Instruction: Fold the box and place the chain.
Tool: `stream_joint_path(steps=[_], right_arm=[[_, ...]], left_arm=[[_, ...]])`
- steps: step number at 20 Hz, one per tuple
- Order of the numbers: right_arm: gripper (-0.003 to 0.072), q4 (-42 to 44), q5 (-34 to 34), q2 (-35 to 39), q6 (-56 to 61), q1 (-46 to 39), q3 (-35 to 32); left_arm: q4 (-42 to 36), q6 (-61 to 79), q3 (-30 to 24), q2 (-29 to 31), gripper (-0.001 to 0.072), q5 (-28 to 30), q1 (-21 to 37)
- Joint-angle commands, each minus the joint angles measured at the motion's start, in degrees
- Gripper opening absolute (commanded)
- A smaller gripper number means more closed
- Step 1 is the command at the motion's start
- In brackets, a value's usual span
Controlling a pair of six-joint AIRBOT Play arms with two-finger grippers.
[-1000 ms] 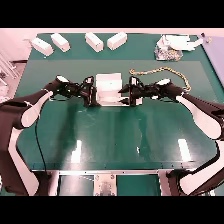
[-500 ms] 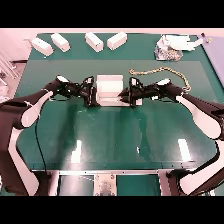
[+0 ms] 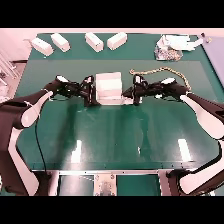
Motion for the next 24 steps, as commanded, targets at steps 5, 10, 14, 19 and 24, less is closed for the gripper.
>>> stream_joint_path(steps=[5,10,14,19,24], right_arm=[[0.0005,-0.83,0.57,6.38,2.51,-1.42,0.04],[0.0005,-7.17,-0.66,9.05,23.80,-3.69,0.00],[0.0003,-25.75,-4.04,9.03,61.35,-6.78,-0.07],[0.0002,-36.74,-1.25,9.03,83.47,-8.13,-0.07],[0.0002,-38.10,-1.05,9.01,88.54,-9.55,-0.26]], left_arm=[[0.26,0.20,0.00,0.00,0.0534,-0.44,-0.07],[0.26,0.20,0.00,0.00,0.0534,-0.44,-0.07],[0.28,0.22,0.00,0.00,0.0534,-0.42,-0.07],[0.26,0.22,0.00,0.00,0.0534,-0.42,-0.07],[0.26,0.22,0.00,0.00,0.0534,-0.42,-0.07]])
